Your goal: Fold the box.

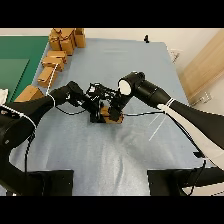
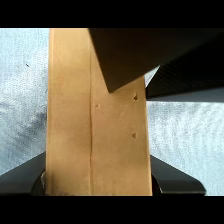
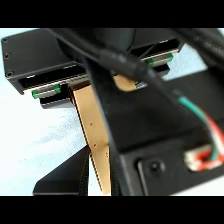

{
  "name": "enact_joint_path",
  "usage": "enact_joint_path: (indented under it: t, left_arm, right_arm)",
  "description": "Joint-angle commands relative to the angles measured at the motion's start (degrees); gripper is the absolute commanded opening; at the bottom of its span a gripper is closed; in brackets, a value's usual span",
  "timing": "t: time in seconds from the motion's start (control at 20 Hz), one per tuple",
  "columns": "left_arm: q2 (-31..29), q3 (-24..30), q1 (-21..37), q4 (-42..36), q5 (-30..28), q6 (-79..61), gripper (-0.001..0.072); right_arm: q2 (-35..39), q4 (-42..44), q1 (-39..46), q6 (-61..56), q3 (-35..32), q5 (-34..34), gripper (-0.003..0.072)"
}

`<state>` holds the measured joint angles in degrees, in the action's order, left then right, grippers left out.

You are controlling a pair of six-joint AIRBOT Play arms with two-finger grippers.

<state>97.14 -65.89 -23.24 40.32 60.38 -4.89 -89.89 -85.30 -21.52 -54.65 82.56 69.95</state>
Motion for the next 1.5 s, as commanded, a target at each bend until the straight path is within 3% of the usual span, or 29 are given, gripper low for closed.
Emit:
enact_joint_path:
  t: [0.0, 0.9, 1.05, 1.15, 1.45]
  left_arm:
    - [-0.02, -0.04, 0.02, -0.02, 0.07, 0.42, 0.0417]
    - [-0.02, -0.04, 0.02, -0.02, 0.07, 0.42, 0.0417]
    - [-0.02, -0.04, 0.02, -0.02, 0.07, 0.42, 0.0417]
    - [-0.02, -0.04, 0.02, -0.02, 0.07, 0.42, 0.0417]
    - [-0.02, -0.04, 0.02, -0.02, 0.07, 0.42, 0.0417]
  right_arm:
    - [-0.85, 0.22, -0.07, 0.04, -0.04, 1.44, 0.0156]
    - [-1.70, -2.10, 0.00, -0.48, -0.85, 3.56, 0.0157]
    - [-1.29, -2.14, 0.00, -0.48, -0.83, 3.52, 0.0185]
    - [-0.72, -2.16, 0.00, -1.01, -0.74, 3.04, 0.0308]
    - [0.28, -2.16, 0.00, -1.01, -0.74, 3.02, 0.0308]
